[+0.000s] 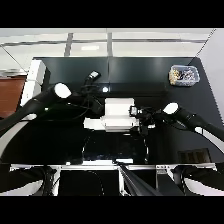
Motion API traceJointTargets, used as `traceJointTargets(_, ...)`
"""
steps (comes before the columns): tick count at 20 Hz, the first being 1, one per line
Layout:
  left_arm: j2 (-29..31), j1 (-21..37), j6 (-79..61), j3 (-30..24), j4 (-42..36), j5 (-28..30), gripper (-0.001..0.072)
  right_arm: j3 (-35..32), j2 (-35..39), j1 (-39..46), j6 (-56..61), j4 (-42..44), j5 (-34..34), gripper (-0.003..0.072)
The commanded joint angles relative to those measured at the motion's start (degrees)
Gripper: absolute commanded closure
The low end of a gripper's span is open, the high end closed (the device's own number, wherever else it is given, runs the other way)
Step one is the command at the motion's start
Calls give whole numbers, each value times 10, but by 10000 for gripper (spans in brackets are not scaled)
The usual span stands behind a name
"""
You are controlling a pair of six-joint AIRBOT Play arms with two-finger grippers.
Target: Fold the box and place the chain.
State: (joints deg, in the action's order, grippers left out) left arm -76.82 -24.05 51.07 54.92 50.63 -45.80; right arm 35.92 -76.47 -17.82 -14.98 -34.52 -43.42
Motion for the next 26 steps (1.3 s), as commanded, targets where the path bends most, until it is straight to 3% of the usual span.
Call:
traceJointTargets(1,95,31,2,-22,51,-42,684,0,0,0,0,0,0,211)
traceJointTargets(3,154,42,-78,-77,30,-56,680,0,0,0,0,0,0,211)
traceJointTargets(5,182,33,-301,-122,39,-113,682,0,0,0,0,0,0,211)
traceJointTargets(6,181,27,-362,-139,43,-116,624,0,0,0,0,0,0,211)
traceJointTargets(8,170,14,-449,-161,42,-69,-11,0,0,0,0,0,0,210)
traceJointTargets(12,112,-28,-462,-163,38,78,0,0,0,0,0,0,0,211)
traceJointTargets(17,59,-71,-462,-163,-26,99,23,0,0,0,0,0,0,211)
traceJointTargets(18,57,-74,-462,-163,-37,98,54,0,0,0,0,0,0,211)
traceJointTargets(19,58,-74,-462,-163,-43,92,171,0,0,0,0,0,0,211)
traceJointTargets(21,57,-74,-462,-163,-46,86,273,0,0,0,0,0,0,210)
traceJointTargets(22,57,-74,-462,-163,-47,89,417,0,0,0,0,0,0,211)
traceJointTargets(23,57,-74,-462,-163,-53,94,470,0,0,0,0,0,0,211)
traceJointTargets(26,57,-74,-462,-163,-84,105,471,0,0,0,0,0,0,211)
